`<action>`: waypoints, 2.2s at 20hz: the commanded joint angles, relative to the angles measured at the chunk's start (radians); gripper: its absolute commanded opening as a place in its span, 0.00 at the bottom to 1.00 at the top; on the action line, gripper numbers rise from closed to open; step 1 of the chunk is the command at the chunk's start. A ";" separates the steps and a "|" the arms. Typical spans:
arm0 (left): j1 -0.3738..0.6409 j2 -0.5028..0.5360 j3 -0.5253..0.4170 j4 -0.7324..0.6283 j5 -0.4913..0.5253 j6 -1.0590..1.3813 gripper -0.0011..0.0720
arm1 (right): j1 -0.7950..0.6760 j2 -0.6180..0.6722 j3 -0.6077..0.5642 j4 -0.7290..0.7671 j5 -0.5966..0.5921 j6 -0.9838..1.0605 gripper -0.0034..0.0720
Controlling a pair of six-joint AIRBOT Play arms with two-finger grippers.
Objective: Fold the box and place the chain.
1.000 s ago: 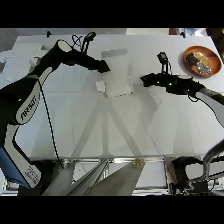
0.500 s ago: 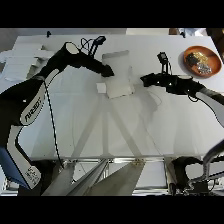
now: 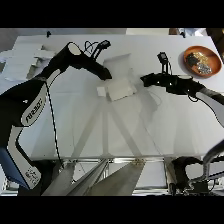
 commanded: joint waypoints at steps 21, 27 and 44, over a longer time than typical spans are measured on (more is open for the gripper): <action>-0.039 0.000 0.000 0.058 0.012 0.012 0.03 | 0.001 -0.001 0.000 0.000 0.001 0.001 0.07; -0.036 0.001 0.000 0.027 0.008 0.035 0.03 | 0.000 0.003 0.000 -0.002 0.007 0.002 0.88; -0.032 0.067 0.000 -0.080 -0.336 0.387 0.02 | -0.374 0.450 0.000 -0.131 -0.003 0.001 0.88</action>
